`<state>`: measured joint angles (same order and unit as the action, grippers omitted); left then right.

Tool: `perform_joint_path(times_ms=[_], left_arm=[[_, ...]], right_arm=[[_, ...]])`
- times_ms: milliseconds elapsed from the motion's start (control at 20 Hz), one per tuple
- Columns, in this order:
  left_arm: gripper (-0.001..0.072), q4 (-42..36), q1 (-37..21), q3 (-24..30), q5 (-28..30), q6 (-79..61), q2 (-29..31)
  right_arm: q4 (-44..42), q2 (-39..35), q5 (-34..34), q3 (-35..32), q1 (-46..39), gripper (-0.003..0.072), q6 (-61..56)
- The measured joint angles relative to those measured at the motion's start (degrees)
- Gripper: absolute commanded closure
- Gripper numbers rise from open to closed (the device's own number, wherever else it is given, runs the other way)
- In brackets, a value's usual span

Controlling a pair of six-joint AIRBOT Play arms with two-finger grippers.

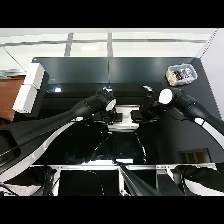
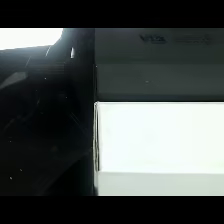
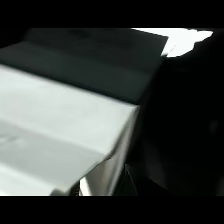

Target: Fold the box and place the chain.

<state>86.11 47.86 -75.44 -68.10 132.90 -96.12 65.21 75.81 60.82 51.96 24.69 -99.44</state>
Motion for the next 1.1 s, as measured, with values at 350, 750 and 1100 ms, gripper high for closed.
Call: perform_joint_path(times_ms=[350,750,1100], left_arm=[[0.0682,0.2,-0.26,0.0,0.11,-0.02,0.0],[0.0682,0.0,-0.33,0.0,0.39,-0.09,-0.02],[0.0682,0.02,-0.33,0.0,0.37,-0.07,-0.04]], right_arm=[[14.4,1.68,-1.14,3.1,8.2,0.0382,-16.76],[19.69,4.79,3.06,4.48,10.54,0.0486,-27.39],[19.89,5.42,3.39,4.55,10.71,0.0667,-29.18]])
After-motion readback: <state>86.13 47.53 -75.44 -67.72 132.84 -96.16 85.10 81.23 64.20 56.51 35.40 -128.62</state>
